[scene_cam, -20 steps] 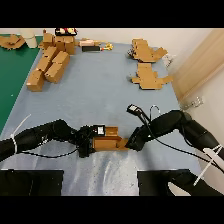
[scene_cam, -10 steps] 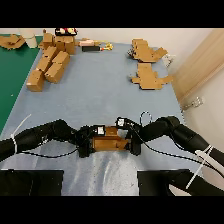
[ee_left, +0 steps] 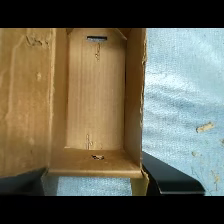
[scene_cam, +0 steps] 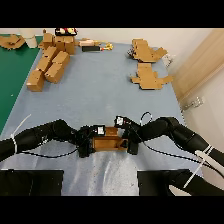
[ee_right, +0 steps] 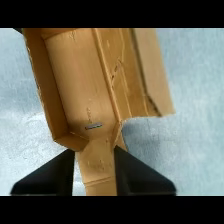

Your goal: Fold the box.

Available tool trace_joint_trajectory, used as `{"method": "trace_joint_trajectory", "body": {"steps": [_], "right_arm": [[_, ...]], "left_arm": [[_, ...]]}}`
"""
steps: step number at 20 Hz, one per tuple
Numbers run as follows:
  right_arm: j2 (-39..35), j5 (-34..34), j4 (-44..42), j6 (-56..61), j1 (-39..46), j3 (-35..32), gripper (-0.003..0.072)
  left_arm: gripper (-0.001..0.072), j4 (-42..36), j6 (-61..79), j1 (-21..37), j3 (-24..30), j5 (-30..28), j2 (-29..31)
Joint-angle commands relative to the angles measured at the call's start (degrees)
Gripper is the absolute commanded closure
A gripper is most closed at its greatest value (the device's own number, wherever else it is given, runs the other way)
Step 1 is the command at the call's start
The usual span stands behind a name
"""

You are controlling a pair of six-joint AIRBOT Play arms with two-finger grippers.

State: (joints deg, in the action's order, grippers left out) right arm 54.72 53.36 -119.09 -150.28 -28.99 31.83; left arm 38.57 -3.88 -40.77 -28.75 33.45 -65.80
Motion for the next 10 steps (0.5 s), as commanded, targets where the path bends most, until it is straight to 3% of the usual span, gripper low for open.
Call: {"method": "trace_joint_trajectory", "body": {"steps": [1,3,10], "right_arm": [[-0.04,-0.33,-2.32,-1.95,-0.07,0.00,0.0439],[-0.04,-0.42,-2.29,-1.95,-0.07,0.00,0.0541],[0.31,-4.72,-2.84,-1.99,-1.77,-0.02,0.0544]], "left_arm": [[0.0272,0.02,0.00,0.04,0.00,-0.02,0.02],[0.0272,0.02,0.00,0.04,0.00,-0.02,0.02],[0.0272,0.02,0.00,0.04,0.00,-0.02,0.02]]}}
